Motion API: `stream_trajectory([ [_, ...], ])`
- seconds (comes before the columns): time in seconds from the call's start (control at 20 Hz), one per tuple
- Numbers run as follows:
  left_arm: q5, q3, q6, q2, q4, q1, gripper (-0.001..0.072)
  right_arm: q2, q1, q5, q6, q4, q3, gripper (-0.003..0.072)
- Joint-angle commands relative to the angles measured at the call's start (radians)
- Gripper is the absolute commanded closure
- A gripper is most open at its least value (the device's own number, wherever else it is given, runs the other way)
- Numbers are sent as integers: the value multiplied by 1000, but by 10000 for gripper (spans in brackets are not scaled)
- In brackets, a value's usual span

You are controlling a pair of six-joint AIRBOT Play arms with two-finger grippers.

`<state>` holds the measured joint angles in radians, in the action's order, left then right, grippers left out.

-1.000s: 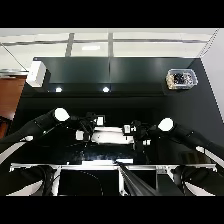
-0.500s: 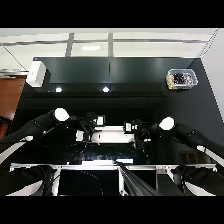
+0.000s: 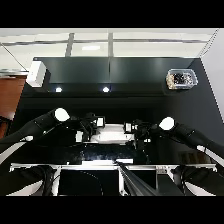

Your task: Fold the box and place the chain.

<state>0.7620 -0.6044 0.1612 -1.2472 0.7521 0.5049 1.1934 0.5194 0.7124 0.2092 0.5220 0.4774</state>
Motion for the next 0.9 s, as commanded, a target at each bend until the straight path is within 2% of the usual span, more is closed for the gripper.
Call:
stream_trajectory([
  [0.0, 1, -15, -52, 14, 1, -2, 397, 1, 0, 1, -6, -1, 0, 238],
  [0.15, 5, -36, -122, 63, 47, -2, 395, 1, 0, 1, -8, -1, 0, 238],
  [0.25, 6, -43, -235, 122, 158, -2, 394, 1, 0, 1, -13, -1, 0, 238],
  [0.35, 35, -43, -420, 201, 326, -2, 394, 1, 0, 1, -14, -1, 0, 238],
  [0.45, 132, -43, -622, 280, 470, -2, 394, 1, 0, 0, -14, -1, 0, 238],
  [0.5, 207, -43, -685, 309, 500, -2, 405, 1, 0, 0, -14, -1, 0, 238],
  [0.55, 285, -43, -732, 327, 498, -2, 496, 1, 0, 0, -14, -1, 0, 238],
  [0.6, 370, -43, -774, 330, 465, -1, 634, 1, 0, 0, -14, -1, 0, 238],
  [0.65, 431, -38, -809, 325, 395, -1, 670, 1, 0, 0, -14, -1, 0, 238],
  [0.75, 432, 0, -870, 320, 166, -1, 621, 1, 0, 0, -14, -1, 0, 238],
  [0.8, 403, 23, -870, 314, 45, -1, 630, 1, 0, 0, -14, -1, 0, 238],
  [0.85, 367, 43, -866, 303, -71, -1, 681, 1, 0, 1, -14, -1, 0, 238],
])
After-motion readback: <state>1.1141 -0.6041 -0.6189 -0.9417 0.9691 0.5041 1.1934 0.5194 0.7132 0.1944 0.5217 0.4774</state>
